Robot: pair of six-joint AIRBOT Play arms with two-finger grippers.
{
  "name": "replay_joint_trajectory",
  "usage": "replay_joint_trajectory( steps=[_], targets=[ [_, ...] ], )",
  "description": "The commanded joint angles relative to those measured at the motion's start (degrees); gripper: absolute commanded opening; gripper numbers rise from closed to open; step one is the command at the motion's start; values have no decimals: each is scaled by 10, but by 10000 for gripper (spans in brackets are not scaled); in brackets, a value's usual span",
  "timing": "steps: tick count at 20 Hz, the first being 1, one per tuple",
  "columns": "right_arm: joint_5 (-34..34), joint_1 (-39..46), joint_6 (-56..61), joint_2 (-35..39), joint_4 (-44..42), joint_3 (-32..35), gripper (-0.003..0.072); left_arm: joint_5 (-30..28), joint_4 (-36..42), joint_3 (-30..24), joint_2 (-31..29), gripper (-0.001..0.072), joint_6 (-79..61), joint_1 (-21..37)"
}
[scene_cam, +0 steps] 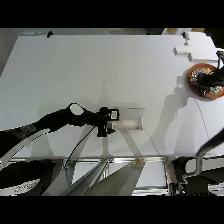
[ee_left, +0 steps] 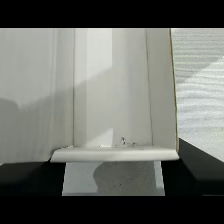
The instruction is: Fold the box and place the chain.
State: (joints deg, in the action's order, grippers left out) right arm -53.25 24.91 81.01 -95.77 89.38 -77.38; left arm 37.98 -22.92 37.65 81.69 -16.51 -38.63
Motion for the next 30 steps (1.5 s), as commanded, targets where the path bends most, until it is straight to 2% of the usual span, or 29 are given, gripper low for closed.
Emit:
replay_joint_trajectory(
  steps=[1,9,10,11,15,18,21,25,30],
  targets=[
    [27,2,-1,-16,8,-1,157,0,0,0,0,275,0,0],
    [39,2,-1,-34,9,-1,155,0,0,0,0,275,0,0],
    [38,2,-1,-35,9,-1,121,0,0,0,0,275,0,0],
    [35,2,-1,-35,9,-1,53,0,0,0,0,275,0,0],
    [-7,0,-10,-19,9,-4,21,0,0,0,0,275,0,0],
    [-61,-9,-36,52,9,-3,21,0,0,0,0,275,0,0],
    [-120,-22,-50,161,-2,-3,21,0,0,0,0,275,0,0],
    [-188,-51,-61,306,-78,-3,21,0,0,0,0,275,0,0],
    [-262,-96,-61,432,-174,-3,21,0,0,0,0,275,0,0]
  ],
)
